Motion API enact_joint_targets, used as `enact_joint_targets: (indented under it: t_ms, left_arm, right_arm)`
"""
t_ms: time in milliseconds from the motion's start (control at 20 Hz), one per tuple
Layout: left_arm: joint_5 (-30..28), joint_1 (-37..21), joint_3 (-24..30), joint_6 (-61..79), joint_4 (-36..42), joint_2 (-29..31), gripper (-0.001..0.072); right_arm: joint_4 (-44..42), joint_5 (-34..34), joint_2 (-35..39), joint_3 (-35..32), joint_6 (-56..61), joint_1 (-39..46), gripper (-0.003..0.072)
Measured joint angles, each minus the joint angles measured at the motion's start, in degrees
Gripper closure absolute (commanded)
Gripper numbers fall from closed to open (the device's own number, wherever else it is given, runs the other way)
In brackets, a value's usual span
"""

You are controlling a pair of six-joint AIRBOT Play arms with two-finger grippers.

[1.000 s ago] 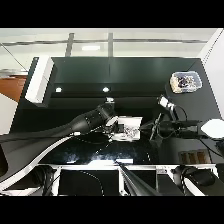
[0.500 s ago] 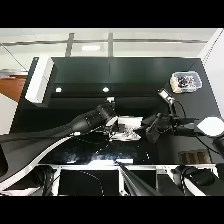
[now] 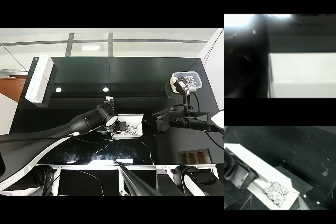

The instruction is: Fold the box and place the chain.

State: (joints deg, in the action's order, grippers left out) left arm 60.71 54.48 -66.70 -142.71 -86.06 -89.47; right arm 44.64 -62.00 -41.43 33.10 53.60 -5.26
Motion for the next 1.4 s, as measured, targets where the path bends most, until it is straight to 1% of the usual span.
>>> enact_joint_targets:
  t_ms: [100,250,350,500,600,650,750,850,900,950,1000,1050,1200,1300,1400]
  left_arm:
    - [1.55,-0.24,-1.27,0.59,0.0,0.66,0.0131]
    - [6.93,-1.03,-4.98,7.28,-0.28,1.16,0.0132]
    - [12.46,-1.42,-7.85,16.39,-0.24,1.88,0.0133]
    - [23.15,-1.81,-10.88,32.04,0.98,4.63,0.0132]
    - [28.35,-2.38,-11.39,41.33,1.27,7.93,0.0132]
    - [30.01,-3.26,-11.13,44.78,0.96,9.97,0.0132]
    - [31.28,-6.27,-9.46,47.12,-0.98,13.79,0.0132]
    - [29.66,-10.58,-5.81,47.8,-1.49,18.23,0.013]
    - [26.6,-13.05,-3.1,48.52,-0.83,20.7,0.0088]
    - [23.39,-15.63,0.24,50.45,1.16,22.88,0.0003]
    - [20.0,-18.08,3.65,53.42,4.61,24.72,0.0003]
    - [15.8,-20.74,7.48,58.16,9.99,26.29,0.0003]
    - [6.47,-26.8,17.62,76.91,25.42,28.48,-0.0001]
    - [1.46,-28.46,22.51,89.9,31.67,28.81,-0.0001]
    - [-1.97,-28.72,25.62,103.47,35.3,28.46,-0.0001]
  right_arm:
    - [-0.13,-0.46,0.02,0.0,0.11,0.66,0.0029]
    - [-0.37,-0.79,0.02,0.04,0.17,1.11,0.0029]
    - [-0.5,-0.9,0.02,0.04,0.2,1.29,0.0029]
    - [-0.57,-1.05,0.02,0.04,0.2,1.36,0.0029]
    - [-0.59,-1.14,0.02,0.04,0.2,1.36,0.0029]
    - [-0.57,-1.16,0.0,0.04,0.2,1.36,0.0029]
    - [-0.48,-1.18,0.0,0.04,0.22,1.42,0.0029]
    - [-0.13,-1.2,0.02,0.04,0.26,1.42,0.0029]
    - [0.15,-1.2,0.02,0.04,0.37,1.42,0.0029]
    - [0.22,-1.18,0.0,0.04,0.44,1.42,0.0029]
    - [0.26,-1.22,0.02,0.04,0.48,1.44,0.0029]
    - [0.44,-1.2,0.02,0.04,0.66,1.42,0.0029]
    - [0.57,-1.29,0.0,0.04,0.9,1.42,0.0029]
    - [0.61,-1.55,0.02,0.04,1.07,1.44,0.0029]
    - [0.66,-1.88,0.02,0.04,1.55,1.42,0.0029]
